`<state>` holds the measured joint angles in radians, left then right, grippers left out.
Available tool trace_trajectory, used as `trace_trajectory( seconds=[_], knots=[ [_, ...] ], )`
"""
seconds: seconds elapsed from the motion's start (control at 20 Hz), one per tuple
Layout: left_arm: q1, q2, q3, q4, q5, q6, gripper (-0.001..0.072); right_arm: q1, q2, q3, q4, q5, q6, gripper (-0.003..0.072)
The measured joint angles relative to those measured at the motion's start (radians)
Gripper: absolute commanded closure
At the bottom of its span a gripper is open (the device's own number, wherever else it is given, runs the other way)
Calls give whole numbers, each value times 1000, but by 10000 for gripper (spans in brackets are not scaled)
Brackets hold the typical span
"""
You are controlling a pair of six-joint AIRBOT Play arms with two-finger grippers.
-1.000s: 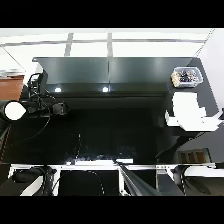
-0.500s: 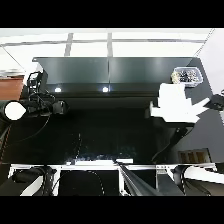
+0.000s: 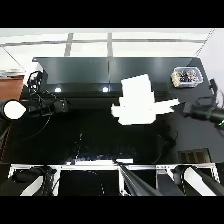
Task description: Fold the box and place the chain.
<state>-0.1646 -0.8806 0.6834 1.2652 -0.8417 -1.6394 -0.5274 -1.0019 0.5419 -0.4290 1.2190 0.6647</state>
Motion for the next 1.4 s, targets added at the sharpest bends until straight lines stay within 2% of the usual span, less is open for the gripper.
trace_trajectory(
  seconds=[0.15,0.3,0.45,0.55,0.85,1.1,1.25,1.35,1.4],
  knots=[
    [5,-39,18,-150,21,119,2,95,100,-151,84,-74,-48,677],
    [22,-150,71,-345,12,261,2,197,144,-229,132,-136,-79,676],
    [23,-312,148,-537,-80,415,2,276,160,-257,156,-184,-90,676],
    [1,-414,193,-608,-132,477,2,308,165,-266,161,-199,-95,676],
    [-61,-644,280,-715,-243,600,2,340,169,-274,169,-196,-99,676],
    [-87,-736,309,-797,-300,713,3,344,169,-274,170,-179,-74,676],
    [-94,-788,343,-843,-420,844,11,344,169,-274,169,-175,-63,676],
    [-96,-816,361,-843,-517,925,50,344,169,-274,170,-174,-61,676],
    [-97,-828,371,-837,-566,958,118,344,169,-274,170,-174,-60,676]
  ],
)
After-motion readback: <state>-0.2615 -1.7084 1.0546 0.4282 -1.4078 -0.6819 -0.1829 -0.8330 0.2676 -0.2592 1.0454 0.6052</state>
